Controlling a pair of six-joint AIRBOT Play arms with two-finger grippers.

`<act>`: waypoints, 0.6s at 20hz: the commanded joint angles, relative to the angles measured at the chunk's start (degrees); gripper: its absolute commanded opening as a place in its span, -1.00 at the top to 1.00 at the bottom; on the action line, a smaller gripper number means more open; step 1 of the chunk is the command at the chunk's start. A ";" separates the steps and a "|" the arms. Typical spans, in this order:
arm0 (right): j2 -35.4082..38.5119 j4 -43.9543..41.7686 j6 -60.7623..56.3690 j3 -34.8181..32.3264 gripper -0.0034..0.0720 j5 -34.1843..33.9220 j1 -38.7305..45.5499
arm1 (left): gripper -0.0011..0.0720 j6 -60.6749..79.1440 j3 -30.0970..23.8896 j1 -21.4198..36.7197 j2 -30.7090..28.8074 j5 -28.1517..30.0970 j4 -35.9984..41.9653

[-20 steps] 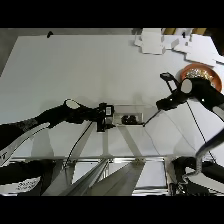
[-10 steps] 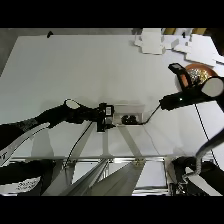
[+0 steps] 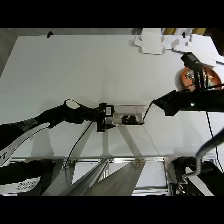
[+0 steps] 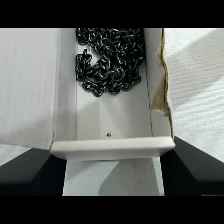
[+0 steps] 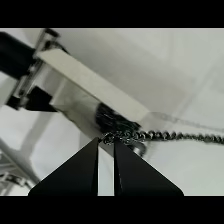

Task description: Fold the box and place the chain.

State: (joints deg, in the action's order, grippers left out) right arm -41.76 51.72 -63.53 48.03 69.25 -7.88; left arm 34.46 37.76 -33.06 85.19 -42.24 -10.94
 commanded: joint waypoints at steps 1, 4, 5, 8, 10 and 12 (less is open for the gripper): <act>2.49 -8.61 5.81 0.07 0.87 1.53 -1.33 | 0.39 0.02 0.00 0.00 0.00 0.02 -0.02; 2.60 -10.67 9.16 0.07 0.87 2.38 -6.29 | 0.39 0.02 0.00 0.00 0.00 0.00 -0.02; 2.60 -10.60 10.54 0.07 0.87 2.36 -8.02 | 0.39 0.02 0.00 0.00 0.00 0.00 -0.02; 2.60 -10.67 12.09 0.07 0.87 1.57 -11.47 | 0.39 0.02 0.00 0.00 0.00 0.00 -0.02; 2.58 -11.76 13.11 0.07 0.87 0.59 -12.41 | 0.39 0.02 0.00 0.00 0.00 0.02 -0.02; 2.60 -14.03 13.33 0.07 0.87 -0.94 -12.41 | 0.39 0.02 0.00 0.00 0.00 0.02 -0.02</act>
